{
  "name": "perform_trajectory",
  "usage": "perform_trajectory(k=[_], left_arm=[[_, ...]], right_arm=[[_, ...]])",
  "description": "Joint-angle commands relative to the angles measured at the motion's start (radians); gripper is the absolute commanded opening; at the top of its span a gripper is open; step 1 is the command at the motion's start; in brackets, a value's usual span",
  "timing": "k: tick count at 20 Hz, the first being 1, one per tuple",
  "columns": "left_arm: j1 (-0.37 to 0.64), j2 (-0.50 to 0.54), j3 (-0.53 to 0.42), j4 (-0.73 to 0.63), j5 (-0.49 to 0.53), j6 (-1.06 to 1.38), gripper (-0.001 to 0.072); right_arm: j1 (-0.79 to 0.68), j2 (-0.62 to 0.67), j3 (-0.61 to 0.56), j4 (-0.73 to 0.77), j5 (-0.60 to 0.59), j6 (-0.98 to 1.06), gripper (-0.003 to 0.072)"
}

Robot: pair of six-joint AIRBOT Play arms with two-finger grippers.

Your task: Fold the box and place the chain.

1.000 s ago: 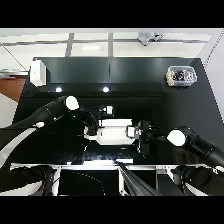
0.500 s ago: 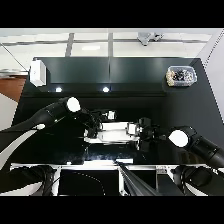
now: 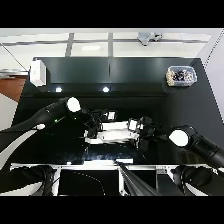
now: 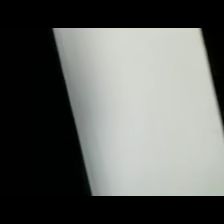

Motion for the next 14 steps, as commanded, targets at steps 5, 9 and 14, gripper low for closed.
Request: perform_trajectory(k=[5,9,14], left_arm=[[0.000,0.001,0.001,0.001,-0.001,0.000,0.0026],[0.000,0.001,0.001,0.001,-0.001,0.001,0.0026],[0.000,0.001,0.001,0.000,0.000,-0.016,0.0026]], right_arm=[[-0.006,0.002,0.002,-0.002,0.005,0.033,0.0706],[-0.005,0.001,0.001,0.014,0.018,-0.004,0.0706],[-0.019,-0.013,0.001,0.177,0.094,-0.175,0.0706]])
